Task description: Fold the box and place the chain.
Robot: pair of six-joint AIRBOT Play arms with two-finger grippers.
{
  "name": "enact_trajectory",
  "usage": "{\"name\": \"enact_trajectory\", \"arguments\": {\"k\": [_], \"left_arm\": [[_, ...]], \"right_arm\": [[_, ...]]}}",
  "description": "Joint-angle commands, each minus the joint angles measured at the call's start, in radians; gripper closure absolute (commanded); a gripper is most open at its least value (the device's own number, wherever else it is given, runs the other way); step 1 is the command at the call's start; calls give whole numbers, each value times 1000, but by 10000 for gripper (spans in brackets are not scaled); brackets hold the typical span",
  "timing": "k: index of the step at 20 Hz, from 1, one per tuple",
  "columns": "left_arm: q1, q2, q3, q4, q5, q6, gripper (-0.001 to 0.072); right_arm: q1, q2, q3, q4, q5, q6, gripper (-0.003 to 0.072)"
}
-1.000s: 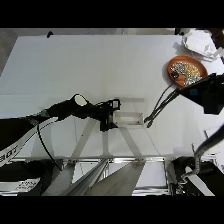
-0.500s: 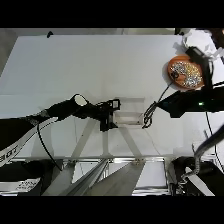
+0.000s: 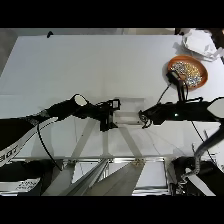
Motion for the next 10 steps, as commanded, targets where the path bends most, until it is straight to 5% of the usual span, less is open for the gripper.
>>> {"name": "enact_trajectory", "arguments": {"k": [1,5,10], "left_arm": [[-1,1,0,0,0,0,300],[-1,1,0,0,-2,0,300],[-1,1,0,0,-2,0,300]], "right_arm": [[143,-48,-68,21,-234,-42,668],[295,-177,-68,21,-450,-15,668],[303,-272,-68,23,-460,-15,668]]}}
